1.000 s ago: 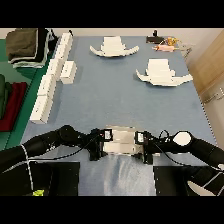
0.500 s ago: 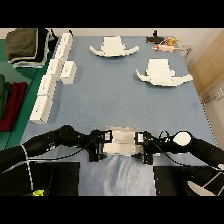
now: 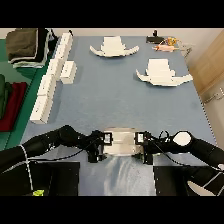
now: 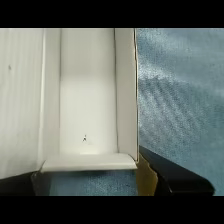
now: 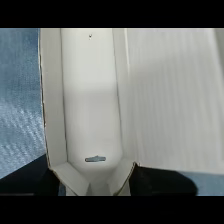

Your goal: Fold the box.

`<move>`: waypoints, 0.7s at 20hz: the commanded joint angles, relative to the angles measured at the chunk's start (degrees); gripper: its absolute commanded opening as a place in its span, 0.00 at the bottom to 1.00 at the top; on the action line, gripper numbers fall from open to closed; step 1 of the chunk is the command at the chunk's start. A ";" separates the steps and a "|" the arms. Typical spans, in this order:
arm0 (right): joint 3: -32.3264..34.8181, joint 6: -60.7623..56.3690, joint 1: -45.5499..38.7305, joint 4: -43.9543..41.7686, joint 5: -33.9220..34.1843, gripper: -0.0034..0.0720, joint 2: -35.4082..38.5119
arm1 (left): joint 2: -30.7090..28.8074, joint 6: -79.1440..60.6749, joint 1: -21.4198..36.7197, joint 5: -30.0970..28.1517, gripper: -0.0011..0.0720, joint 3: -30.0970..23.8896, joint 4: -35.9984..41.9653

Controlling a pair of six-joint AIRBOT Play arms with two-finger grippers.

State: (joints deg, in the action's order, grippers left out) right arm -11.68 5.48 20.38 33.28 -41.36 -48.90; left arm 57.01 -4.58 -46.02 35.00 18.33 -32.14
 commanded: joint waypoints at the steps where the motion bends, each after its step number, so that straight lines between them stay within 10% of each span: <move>1: -0.04 -0.04 0.02 -0.04 0.02 0.62 0.04 | -1.11 -0.33 0.07 -0.66 0.97 0.07 0.00; 14: -0.04 -0.04 0.02 -0.04 0.02 0.62 0.04 | -0.96 2.82 1.22 -1.55 0.97 0.04 1.20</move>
State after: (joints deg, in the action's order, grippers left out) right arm -11.68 5.39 20.38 33.21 -41.36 -48.90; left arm 55.99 -1.91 -44.84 33.43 18.33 -31.77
